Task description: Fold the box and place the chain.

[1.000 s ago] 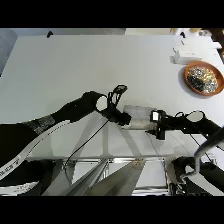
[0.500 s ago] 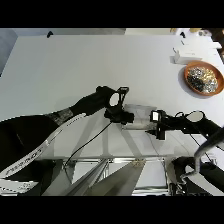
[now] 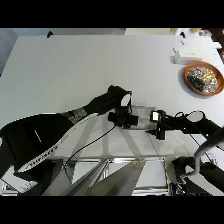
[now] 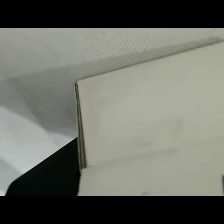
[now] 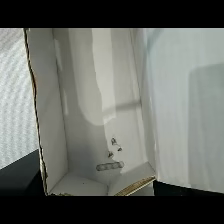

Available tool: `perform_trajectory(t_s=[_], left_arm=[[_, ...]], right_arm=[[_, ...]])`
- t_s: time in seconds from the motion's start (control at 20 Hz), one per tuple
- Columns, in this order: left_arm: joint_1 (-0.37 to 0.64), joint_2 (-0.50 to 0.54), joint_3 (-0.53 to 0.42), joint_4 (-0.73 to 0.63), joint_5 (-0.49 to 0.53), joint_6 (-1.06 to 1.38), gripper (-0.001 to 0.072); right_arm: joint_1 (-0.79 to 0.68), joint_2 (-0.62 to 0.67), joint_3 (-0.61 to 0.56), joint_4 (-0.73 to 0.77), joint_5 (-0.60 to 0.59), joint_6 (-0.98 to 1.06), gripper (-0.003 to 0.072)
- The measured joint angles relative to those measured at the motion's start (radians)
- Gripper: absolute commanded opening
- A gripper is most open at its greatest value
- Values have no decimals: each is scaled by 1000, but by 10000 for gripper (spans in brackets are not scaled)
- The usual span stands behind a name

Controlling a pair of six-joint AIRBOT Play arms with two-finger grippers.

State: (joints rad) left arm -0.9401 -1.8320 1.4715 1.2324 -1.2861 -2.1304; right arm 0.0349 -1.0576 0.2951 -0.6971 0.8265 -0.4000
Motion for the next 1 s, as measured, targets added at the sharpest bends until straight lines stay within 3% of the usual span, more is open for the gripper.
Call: perform_trajectory(t_s=[0.35, 0.45, 0.55, 0.75, 0.9, 1.0], left_arm=[[-6, -22, 48, 71, -63, -176, 243], [-6, -23, 50, 71, -60, -210, 70], [-7, -24, 51, 71, -56, -237, 5], [-9, -26, 52, 66, -50, -262, 17], [-13, -37, 52, 63, -29, -276, 160], [-14, -38, 52, 61, -26, -278, 160]], right_arm=[[0, 0, 0, 0, 0, 0, 409], [0, 0, 0, 0, 0, 0, 409], [0, 0, 0, 0, 0, 1, 409], [0, 0, 0, 0, 0, 1, 409], [0, 0, 0, 1, 0, 2, 409], [0, 0, 0, 1, 0, 2, 409]])
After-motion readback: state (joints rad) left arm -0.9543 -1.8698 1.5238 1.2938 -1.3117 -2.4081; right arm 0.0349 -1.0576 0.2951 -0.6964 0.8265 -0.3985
